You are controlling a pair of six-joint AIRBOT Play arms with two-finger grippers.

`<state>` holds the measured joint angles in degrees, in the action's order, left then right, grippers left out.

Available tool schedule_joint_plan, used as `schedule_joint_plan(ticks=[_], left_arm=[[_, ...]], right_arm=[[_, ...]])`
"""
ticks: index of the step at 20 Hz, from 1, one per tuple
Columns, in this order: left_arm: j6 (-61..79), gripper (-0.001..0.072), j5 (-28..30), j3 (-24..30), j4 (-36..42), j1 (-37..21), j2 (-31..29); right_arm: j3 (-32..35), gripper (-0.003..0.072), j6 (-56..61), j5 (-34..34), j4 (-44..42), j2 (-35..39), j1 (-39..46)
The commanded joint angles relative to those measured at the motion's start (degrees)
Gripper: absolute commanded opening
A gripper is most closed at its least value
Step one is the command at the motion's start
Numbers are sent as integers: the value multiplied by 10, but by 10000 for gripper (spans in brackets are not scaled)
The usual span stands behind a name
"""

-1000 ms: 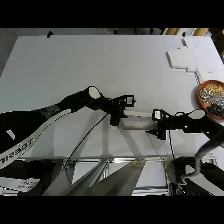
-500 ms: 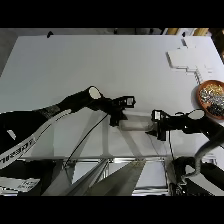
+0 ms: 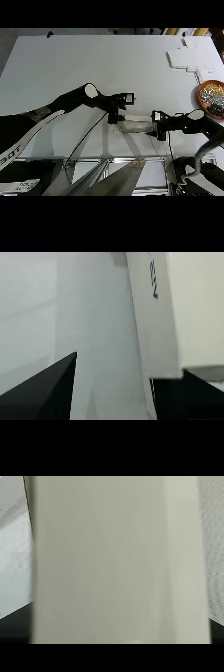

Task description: Fold the box and place the chain.

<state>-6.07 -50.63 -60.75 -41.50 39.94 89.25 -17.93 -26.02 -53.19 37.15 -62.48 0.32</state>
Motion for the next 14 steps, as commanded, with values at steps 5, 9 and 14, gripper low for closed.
schedule_joint_plan(ticks=[5,9,14], left_arm=[[-257,201,-103,0,-176,1,-85],[-290,3,-189,0,-177,15,-126],[-302,4,-67,0,-180,129,-129]], right_arm=[[0,318,0,2,0,0,0],[0,318,0,2,0,0,0],[0,318,0,2,0,0,0]])
